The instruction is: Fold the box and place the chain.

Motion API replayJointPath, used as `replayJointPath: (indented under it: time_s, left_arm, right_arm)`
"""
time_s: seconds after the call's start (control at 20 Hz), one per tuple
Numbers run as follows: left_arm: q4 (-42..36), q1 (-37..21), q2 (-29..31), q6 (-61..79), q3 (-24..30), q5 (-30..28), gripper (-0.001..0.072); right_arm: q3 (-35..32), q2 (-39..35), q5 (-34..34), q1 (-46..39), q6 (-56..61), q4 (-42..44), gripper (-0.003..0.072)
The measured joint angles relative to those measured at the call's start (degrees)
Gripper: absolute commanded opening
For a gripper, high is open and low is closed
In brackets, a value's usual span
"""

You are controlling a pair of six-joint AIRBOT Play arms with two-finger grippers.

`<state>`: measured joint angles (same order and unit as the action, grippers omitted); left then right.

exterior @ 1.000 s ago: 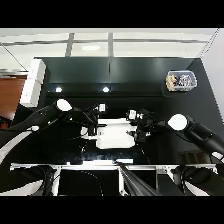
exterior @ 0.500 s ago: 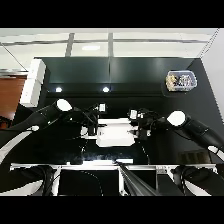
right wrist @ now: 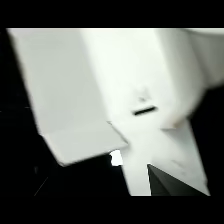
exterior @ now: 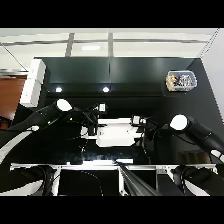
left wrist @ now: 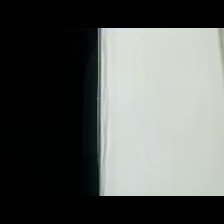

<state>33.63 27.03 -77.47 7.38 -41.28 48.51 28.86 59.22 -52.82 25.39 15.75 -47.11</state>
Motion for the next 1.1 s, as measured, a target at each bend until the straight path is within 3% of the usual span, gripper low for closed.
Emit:
replayJointPath:
  time_s: [0.45,1.1]
  left_arm:
    - [-0.02,0.0,0.0,0.0,0.0,0.0,0.0028]
    - [-0.07,0.0,0.0,-0.13,0.0,-0.09,0.0028]
  right_arm:
    - [-0.61,-0.81,14.08,9.14,1.09,2.91,0.0635]
    - [0.68,-3.65,18.86,8.11,-2.73,-4.11,0.0635]
